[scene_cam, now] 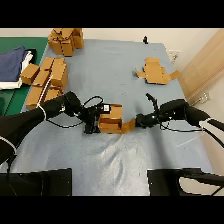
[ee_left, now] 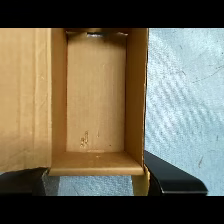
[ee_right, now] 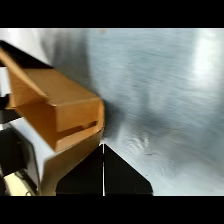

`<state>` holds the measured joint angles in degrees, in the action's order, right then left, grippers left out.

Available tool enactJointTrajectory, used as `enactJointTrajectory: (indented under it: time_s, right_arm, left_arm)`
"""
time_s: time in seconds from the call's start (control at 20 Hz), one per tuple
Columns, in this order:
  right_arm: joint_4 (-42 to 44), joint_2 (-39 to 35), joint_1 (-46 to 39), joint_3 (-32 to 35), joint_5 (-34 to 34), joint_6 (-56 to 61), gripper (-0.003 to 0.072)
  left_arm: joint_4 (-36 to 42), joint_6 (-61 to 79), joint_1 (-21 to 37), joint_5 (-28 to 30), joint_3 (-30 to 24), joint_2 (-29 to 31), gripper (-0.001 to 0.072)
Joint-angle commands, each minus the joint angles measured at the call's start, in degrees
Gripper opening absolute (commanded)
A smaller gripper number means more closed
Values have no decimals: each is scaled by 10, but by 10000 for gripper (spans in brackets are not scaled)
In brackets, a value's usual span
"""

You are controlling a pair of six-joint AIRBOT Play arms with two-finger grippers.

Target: Fold the box.

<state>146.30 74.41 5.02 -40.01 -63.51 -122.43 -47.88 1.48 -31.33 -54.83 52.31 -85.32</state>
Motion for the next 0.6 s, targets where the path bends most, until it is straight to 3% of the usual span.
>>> enactJointTrajectory:
  time_s: [0.0, 0.05, 0.1, 0.4, 0.55]
  right_arm:
    - [46, 3, 3, -33, -69, -16, 12]
    - [49, 3, 3, -34, -72, -11, 155]
    - [48, 3, 3, -34, -76, 3, 378]
    - [49, 2, 20, -33, -72, 24, 390]
    - [29, 3, 68, -33, -12, 45, 404]
  left_arm:
    - [0, 0, 0, 2, 1, 0, 295]
    - [1, 0, 0, 2, 1, 0, 295]
    - [0, 0, 0, 2, 1, 0, 295]
    - [1, 0, 0, 2, 1, 0, 295]
    - [1, 0, 0, 2, 1, 0, 295]
